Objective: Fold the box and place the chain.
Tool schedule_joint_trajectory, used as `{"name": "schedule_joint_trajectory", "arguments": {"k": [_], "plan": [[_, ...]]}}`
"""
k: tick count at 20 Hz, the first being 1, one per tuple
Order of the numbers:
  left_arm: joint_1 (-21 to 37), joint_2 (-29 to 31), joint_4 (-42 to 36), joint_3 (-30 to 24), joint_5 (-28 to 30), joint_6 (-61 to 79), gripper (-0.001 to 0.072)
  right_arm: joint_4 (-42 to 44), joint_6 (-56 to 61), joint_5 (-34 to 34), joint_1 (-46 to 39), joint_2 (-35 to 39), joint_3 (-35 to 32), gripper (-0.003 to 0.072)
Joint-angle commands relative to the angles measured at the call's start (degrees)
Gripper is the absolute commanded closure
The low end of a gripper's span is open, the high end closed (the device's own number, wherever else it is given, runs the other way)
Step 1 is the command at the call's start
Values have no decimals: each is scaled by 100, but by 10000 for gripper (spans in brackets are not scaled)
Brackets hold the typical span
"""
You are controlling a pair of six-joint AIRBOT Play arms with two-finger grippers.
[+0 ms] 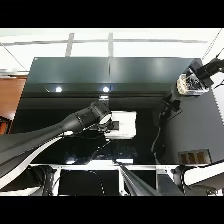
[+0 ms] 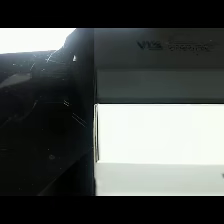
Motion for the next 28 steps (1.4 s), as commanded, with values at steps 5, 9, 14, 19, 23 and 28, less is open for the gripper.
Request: {"name": "schedule_joint_trajectory", "arguments": {"k": [5,9,14,19,23,28], "plan": [[4,4,4,0,-7,2,682,566,245,-22,-74,-570,179,142],[4,4,2,0,-7,2,683,503,238,-42,-74,-723,179,215],[4,4,2,0,-4,2,682,374,-170,-68,-74,-723,179,305],[4,4,2,0,-7,2,682,428,-1451,-273,-72,-282,212,672],[4,4,2,0,-7,2,682,334,-2374,-654,-133,861,212,674],[4,4,2,0,-4,2,683,586,-3036,-931,-168,2251,219,676]]}}
